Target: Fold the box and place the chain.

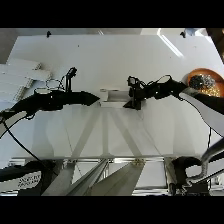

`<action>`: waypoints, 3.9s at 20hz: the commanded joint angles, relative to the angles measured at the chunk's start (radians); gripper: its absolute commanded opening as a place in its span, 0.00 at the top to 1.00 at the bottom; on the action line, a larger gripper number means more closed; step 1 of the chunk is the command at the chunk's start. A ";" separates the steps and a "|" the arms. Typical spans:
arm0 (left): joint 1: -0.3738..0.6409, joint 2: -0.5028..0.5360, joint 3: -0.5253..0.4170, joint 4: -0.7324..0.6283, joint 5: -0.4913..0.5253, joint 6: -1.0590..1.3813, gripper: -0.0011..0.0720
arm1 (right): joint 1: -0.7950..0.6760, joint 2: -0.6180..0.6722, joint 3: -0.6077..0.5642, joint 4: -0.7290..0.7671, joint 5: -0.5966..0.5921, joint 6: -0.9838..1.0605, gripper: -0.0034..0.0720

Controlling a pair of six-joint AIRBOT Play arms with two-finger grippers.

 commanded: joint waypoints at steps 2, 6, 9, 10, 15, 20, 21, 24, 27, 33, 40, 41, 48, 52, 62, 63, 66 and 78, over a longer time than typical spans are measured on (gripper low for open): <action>-0.049 -0.001 0.000 -0.002 0.052 -0.004 0.53 | 0.000 -0.001 0.000 0.000 0.000 0.000 0.49; -0.078 -0.001 0.000 -0.079 0.066 -0.017 0.53 | 0.000 -0.001 0.000 0.000 0.000 0.000 0.49; -0.078 -0.001 0.000 -0.104 0.072 -0.030 0.53 | 0.000 -0.001 0.000 0.000 0.000 0.000 0.49; -0.078 -0.001 0.000 -0.098 0.076 -0.030 0.54 | 0.000 -0.001 0.000 0.000 0.000 0.000 0.49; -0.098 0.000 0.001 -0.024 0.151 -0.107 0.61 | 0.000 -0.001 0.000 0.000 0.000 0.000 0.49; -0.158 -0.001 0.063 0.159 0.204 -0.254 0.61 | 0.000 -0.001 0.000 0.000 0.000 0.000 0.49; -0.168 -0.001 0.078 0.190 0.214 -0.298 0.61 | 0.000 -0.001 0.000 0.000 0.000 0.000 0.49; -0.193 -0.001 0.108 0.283 0.244 -0.404 0.61 | 0.000 -0.001 0.000 0.000 0.000 0.000 0.49; -0.197 0.000 0.113 0.339 0.247 -0.459 0.61 | 0.000 -0.001 0.000 0.000 0.000 0.000 0.49; -0.196 0.001 0.114 0.385 0.241 -0.535 0.61 | 0.000 -0.001 0.000 0.000 0.000 0.000 0.49; -0.158 0.001 0.114 0.380 0.206 -0.587 0.36 | 0.000 -0.001 0.000 0.000 0.000 0.000 0.49; -0.151 0.001 0.114 0.374 0.208 -0.586 0.36 | 0.000 -0.001 0.000 0.000 0.000 0.000 0.49; -0.148 0.001 0.114 0.428 0.217 -0.583 0.36 | 0.000 -0.001 0.000 0.000 0.000 0.000 0.49; -0.148 0.000 0.114 0.451 0.231 -0.583 0.37 | 0.000 -0.001 0.000 0.000 0.000 0.000 0.49; -0.148 0.001 0.116 0.516 0.241 -0.614 0.42 | 0.000 -0.001 0.000 0.000 0.002 0.000 0.49; -0.148 0.001 0.119 0.510 0.229 -0.614 0.42 | 0.000 -0.001 0.000 0.000 0.001 0.000 0.49; -0.149 0.000 0.139 0.499 0.177 -0.613 0.42 | 0.000 -0.001 0.000 0.000 0.001 0.000 0.49; -0.194 -0.058 0.227 0.708 0.134 -0.839 0.50 | 0.000 -0.001 0.000 0.000 0.001 0.000 0.49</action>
